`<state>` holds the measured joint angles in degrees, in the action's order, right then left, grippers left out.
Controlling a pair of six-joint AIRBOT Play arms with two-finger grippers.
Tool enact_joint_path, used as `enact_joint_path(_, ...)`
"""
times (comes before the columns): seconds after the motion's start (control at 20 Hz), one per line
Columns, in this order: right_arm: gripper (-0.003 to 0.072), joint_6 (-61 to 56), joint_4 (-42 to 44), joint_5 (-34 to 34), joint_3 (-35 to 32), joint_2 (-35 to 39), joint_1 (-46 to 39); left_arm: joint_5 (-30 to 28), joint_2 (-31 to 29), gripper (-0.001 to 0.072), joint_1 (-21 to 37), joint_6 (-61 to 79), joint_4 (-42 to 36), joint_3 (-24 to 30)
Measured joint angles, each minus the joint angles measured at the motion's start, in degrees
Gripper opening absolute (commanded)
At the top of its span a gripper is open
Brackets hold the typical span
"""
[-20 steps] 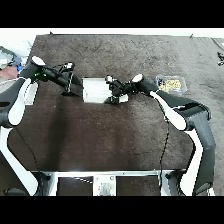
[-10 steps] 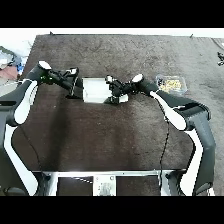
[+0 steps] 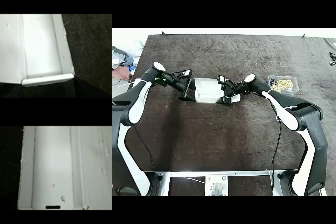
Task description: Fold the box and place the chain.
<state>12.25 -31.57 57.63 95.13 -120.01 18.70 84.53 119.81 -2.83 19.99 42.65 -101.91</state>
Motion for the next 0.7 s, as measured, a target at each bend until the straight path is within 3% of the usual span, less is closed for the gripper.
enact_joint_path(0.7,0.0470,-0.1,0.1,0.0,0.0,0.0,0.0,-4.1,0.2,0.0719,-1.9,-3.3,1.0,0.0)
